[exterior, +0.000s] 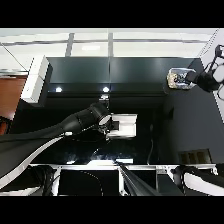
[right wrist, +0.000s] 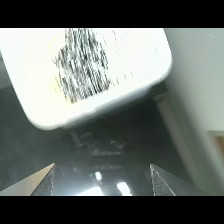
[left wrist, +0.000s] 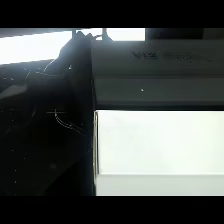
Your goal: Fold the box and place the chain.
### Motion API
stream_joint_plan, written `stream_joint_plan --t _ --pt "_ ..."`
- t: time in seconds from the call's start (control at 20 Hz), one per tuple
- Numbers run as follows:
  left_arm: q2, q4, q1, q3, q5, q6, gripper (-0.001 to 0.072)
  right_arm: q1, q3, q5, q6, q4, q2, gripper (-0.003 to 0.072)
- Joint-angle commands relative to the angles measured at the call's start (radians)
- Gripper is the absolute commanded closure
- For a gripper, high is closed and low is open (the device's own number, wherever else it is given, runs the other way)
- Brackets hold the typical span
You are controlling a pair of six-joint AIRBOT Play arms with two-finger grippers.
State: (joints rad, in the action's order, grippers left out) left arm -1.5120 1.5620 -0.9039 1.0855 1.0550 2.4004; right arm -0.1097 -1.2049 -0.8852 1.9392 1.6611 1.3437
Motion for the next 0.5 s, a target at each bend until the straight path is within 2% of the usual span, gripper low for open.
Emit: stream_joint_plan --t 0.0,0.15,0.25,0.45 --pt "0.000 0.001 0.000 0.000 0.016 0.001 0.0683 -0.043 -0.271 -0.117 0.051 -0.051 0.250 -0.0034" --pt "0.000 0.001 0.000 0.000 0.021 0.001 0.0683 -0.045 -0.509 -0.256 0.116 -0.018 0.428 -0.0034" --pt "0.000 0.001 0.000 0.000 0.021 0.001 0.0683 -0.045 -0.610 -0.306 0.117 -0.007 0.508 -0.0033" --pt "0.000 0.001 0.000 0.000 0.024 0.001 0.0683 -0.046 -0.684 -0.343 0.218 0.055 0.590 -0.0034"
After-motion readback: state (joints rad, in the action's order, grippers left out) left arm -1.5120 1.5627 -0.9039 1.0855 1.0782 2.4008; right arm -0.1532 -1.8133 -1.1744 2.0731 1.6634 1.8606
